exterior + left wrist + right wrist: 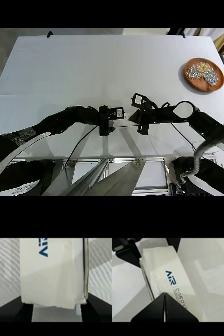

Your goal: Fold the box and place the chain.

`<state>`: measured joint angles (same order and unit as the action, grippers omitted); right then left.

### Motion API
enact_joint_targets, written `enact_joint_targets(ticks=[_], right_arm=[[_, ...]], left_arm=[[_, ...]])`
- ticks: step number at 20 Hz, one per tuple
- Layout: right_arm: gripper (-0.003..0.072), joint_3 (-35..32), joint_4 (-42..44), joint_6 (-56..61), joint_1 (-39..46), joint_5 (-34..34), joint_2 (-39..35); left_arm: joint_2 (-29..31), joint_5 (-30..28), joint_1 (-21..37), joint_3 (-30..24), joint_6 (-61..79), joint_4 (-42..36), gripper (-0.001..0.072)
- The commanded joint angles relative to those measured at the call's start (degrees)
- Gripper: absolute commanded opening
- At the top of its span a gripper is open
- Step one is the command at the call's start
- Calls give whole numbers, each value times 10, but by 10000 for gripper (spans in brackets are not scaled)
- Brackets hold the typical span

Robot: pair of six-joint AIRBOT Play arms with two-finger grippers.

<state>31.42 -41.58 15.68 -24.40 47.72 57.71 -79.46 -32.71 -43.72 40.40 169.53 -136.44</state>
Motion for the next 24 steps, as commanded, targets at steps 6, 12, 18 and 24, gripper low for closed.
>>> enact_joint_targets(ticks=[6, 12, 18, 24], right_arm=[[11, -47, -3, 0, 1, 10, 4], [11, -49, -4, -7, 1, -21, 5], [12, -50, -20, -5, 1, -27, 5], [11, -40, -22, -7, 1, -56, -41]], left_arm=[[0, 0, 1, 0, 0, 0, 211], [0, 0, 1, 0, 0, 0, 211], [0, 0, 1, 0, 0, 0, 211], [0, 0, 1, 0, 0, 0, 211]])
